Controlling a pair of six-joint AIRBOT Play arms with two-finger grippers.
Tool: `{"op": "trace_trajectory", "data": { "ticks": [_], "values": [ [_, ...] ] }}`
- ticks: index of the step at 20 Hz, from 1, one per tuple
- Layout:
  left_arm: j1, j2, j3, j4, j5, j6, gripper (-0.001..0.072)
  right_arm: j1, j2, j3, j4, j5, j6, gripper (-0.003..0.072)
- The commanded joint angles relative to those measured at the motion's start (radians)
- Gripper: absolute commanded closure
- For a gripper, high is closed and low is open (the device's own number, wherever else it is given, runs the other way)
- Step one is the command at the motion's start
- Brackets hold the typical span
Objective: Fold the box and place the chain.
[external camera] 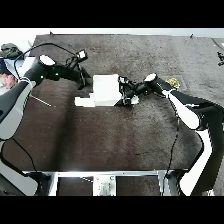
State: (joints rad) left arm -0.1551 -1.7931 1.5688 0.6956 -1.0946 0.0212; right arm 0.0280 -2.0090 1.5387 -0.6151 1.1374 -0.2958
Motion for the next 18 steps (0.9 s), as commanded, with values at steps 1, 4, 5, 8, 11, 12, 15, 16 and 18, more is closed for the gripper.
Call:
{"op": "trace_trajectory", "data": {
  "ticks": [1,4,5,8,11,12,15,16,18],
  "values": [
    [0.008,0.018,-0.014,0.157,-0.116,0.068,-0.0006,0.0,0.0,0.001,0.002,0.0,0.001,0.0368],
    [0.008,0.016,-0.068,0.195,-0.087,0.121,-0.0007,0.0,0.0,0.001,0.001,0.0,0.001,0.0368],
    [0.002,0.016,-0.094,0.198,-0.062,0.14,-0.0007,0.0,0.0,0.001,0.001,0.0,0.001,0.0367],
    [-0.045,0.016,-0.164,0.228,0.043,0.181,-0.0011,0.0,0.0,0.001,0.001,0.0,0.001,0.0368],
    [-0.082,0.014,-0.188,0.25,0.132,0.133,-0.0011,0.0,0.0,0.001,0.001,-0.001,0.001,0.0368],
    [-0.084,0.013,-0.188,0.249,0.145,0.12,-0.0011,0.0,0.0,0.001,0.001,0.0,0.001,0.0368],
    [-0.087,0.012,-0.188,0.239,0.152,0.114,-0.0011,0.0,0.0,0.001,0.001,0.0,0.001,0.0368],
    [-0.087,0.012,-0.188,0.239,0.152,0.114,-0.0011,0.0,0.0,0.001,0.001,0.0,0.001,0.0368],
    [-0.087,0.012,-0.188,0.229,0.151,0.114,-0.0011,0.0,0.0,0.001,0.001,0.0,0.001,0.0368]
  ]
}}
